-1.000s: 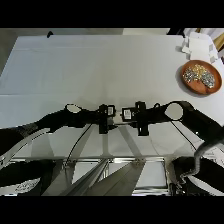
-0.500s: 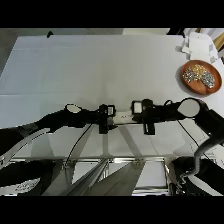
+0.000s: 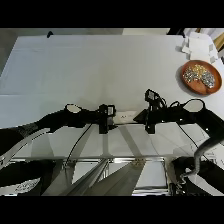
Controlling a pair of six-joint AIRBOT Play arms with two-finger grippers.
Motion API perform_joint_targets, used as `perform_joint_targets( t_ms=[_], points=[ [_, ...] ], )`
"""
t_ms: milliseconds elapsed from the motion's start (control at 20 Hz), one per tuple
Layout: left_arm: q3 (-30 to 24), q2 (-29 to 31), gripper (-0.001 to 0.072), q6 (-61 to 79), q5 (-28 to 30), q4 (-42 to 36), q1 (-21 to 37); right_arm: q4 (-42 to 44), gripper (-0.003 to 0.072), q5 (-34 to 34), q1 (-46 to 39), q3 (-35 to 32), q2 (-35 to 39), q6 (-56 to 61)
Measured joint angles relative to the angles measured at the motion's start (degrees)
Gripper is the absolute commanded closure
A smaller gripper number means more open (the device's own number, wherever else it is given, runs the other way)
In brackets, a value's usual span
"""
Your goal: Fold the box and place the chain.
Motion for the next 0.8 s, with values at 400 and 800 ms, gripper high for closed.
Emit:
perform_joint_targets(
  t_ms=[400, 800],
  points=[
    [0.0, 0.0, 0.0575, 0.0, 0.0, 0.0, 0.0, -0.3, 0.0675, -0.9, -0.4, -1.4, -3.3, -0.3],
    [0.0, 0.0, 0.0575, -0.2, 0.1, -0.1, 0.0, -3.1, 0.0675, -3.9, -0.4, -2.5, -3.8, 0.9]
  ],
)
